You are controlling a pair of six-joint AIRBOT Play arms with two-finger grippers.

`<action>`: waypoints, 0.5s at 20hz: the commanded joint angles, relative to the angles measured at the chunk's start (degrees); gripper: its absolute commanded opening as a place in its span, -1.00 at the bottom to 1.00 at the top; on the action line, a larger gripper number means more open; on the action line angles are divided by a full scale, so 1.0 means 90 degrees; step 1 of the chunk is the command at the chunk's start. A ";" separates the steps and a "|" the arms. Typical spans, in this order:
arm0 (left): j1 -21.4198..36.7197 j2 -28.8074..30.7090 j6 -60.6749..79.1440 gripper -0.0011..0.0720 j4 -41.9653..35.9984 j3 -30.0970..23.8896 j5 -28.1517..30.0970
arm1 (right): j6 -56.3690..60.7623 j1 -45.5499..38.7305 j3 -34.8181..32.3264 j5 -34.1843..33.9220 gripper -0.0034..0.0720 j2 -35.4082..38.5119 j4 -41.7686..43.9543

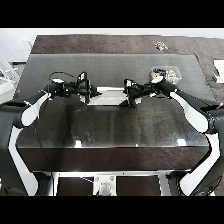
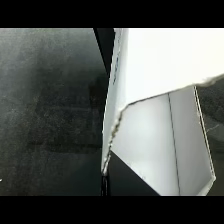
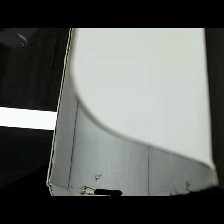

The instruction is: Fold the box and place the chain.

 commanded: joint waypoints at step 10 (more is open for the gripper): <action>0.0002 -0.0005 0.0002 -0.91 0.0005 0.0000 -0.0005 | 0.0104 -0.0185 0.0007 0.0265 0.75 -0.0238 0.0697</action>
